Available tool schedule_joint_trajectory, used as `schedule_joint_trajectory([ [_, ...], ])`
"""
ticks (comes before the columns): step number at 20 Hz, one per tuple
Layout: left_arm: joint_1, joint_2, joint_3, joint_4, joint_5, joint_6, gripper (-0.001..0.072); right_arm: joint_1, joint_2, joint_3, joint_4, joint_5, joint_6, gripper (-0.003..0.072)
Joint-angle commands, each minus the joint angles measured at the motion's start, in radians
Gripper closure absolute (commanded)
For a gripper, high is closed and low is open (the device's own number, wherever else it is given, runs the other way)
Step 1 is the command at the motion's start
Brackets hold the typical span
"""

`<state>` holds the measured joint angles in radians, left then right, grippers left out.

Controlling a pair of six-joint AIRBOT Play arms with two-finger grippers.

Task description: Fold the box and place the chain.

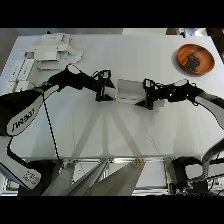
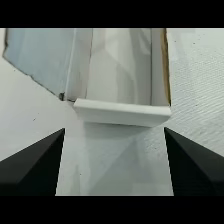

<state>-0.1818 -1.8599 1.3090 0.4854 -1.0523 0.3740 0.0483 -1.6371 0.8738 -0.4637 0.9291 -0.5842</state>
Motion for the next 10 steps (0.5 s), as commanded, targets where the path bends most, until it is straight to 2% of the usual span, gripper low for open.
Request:
schedule_joint_trajectory([
  [1,0.000,-0.002,0.000,-0.010,0.009,0.000,-0.0011,0.000,0.000,0.001,0.000,-0.001,0.001,0.0187],
  [10,-0.023,-0.019,0.000,-0.051,0.002,0.030,-0.0011,0.000,0.000,0.001,0.000,-0.001,0.001,0.0187],
])
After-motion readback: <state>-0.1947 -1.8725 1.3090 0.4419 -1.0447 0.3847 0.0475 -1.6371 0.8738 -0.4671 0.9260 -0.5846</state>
